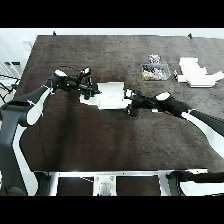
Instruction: Fold the box and place the chain.
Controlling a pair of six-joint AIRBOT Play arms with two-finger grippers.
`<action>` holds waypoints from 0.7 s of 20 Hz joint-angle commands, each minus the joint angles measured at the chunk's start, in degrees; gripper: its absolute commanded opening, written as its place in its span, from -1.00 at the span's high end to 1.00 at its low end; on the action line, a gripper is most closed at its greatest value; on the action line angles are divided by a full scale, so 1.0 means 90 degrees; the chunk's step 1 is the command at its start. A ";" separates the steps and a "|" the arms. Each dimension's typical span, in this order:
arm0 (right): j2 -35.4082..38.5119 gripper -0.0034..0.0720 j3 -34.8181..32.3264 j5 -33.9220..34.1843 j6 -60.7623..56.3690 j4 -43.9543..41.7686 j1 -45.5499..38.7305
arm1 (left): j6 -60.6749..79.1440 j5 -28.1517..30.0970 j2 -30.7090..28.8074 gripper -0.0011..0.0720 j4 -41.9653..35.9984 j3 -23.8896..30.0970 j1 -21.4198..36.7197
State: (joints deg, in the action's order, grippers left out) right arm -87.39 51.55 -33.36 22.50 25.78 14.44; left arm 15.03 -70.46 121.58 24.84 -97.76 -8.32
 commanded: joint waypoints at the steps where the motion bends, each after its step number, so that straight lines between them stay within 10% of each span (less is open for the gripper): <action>1: -0.0141 -0.88 0.0308 0.0087 0.0163 -0.0369 -0.0061 | 0.0000 0.0000 0.0005 0.92 0.0000 0.0002 -0.0005; 14: -0.0787 -0.84 0.1481 -0.1280 -0.0209 -0.0160 -0.0661 | 0.0000 0.0000 0.0005 0.92 0.0000 0.0002 -0.0005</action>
State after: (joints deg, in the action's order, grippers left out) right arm -93.25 62.65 -40.49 20.71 23.75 9.69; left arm 15.00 -70.46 121.58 24.84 -97.76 -8.32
